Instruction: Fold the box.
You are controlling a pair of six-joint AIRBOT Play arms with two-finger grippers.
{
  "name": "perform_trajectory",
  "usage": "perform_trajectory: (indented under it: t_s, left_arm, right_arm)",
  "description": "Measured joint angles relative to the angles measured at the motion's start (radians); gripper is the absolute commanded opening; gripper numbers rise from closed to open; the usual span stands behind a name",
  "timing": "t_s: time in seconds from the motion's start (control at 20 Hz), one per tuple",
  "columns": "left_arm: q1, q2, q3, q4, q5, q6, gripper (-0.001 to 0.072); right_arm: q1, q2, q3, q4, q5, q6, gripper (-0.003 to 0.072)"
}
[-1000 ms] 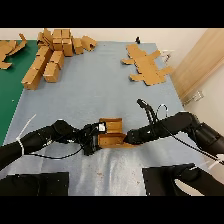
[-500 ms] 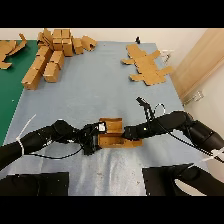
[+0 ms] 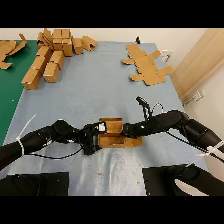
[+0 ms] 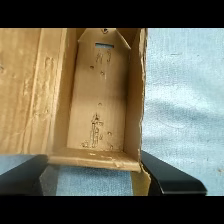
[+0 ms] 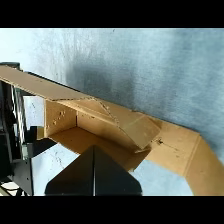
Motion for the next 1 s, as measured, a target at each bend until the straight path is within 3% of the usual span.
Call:
perform_trajectory:
  t_s: [0.5,1.0]
  left_arm:
    - [0.000,0.000,0.000,0.000,-0.003,0.000,0.0613]
    - [0.000,0.000,0.000,0.000,-0.003,0.000,0.0613]
  right_arm:
    - [-0.051,-0.053,0.021,0.050,0.139,-0.062,0.0001]
    - [-0.085,-0.283,0.037,0.134,0.170,-0.283,0.0000]
